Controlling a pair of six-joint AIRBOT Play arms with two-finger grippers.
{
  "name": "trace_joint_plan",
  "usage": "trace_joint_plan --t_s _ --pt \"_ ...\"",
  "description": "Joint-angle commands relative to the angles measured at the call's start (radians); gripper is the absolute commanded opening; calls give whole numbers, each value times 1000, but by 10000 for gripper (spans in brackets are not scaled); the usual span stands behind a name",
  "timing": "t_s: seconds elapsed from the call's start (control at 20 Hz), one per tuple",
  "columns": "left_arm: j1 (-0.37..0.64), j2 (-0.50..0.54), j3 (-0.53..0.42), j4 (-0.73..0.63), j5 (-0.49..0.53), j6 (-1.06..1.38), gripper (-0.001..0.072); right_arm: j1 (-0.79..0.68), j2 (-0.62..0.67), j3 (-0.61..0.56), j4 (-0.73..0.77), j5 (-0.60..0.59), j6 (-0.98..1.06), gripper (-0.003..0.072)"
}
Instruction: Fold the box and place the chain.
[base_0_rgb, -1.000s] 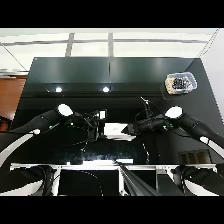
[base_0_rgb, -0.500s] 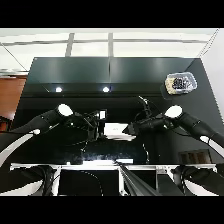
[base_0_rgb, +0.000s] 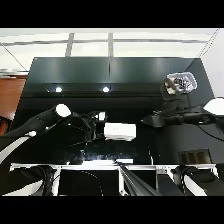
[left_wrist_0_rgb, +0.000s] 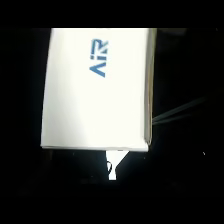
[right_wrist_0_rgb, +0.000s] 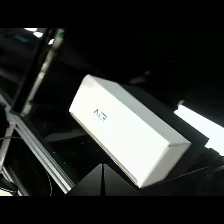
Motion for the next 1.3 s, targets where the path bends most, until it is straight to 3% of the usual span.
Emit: trace_joint_plan --t_s 0.0,0.15,0.3,0.5,0.85,1.25 --pt "10 112 1 182 -2 -146 720 -122 100 3 -69 50 25 6" --pt "1 206 1 165 -56 -185 720 -169 104 3 -76 48 24 6" --pt "-71 217 31 161 -27 -241 713 -171 104 3 -77 44 22 6" --pt "-188 126 113 160 87 -371 712 -170 104 3 -77 44 8 6" --pt "-254 -92 280 93 79 -441 711 -170 104 3 -77 32 -26 7" --pt "-254 -138 287 93 29 -455 711 -170 104 3 -76 18 -44 7"
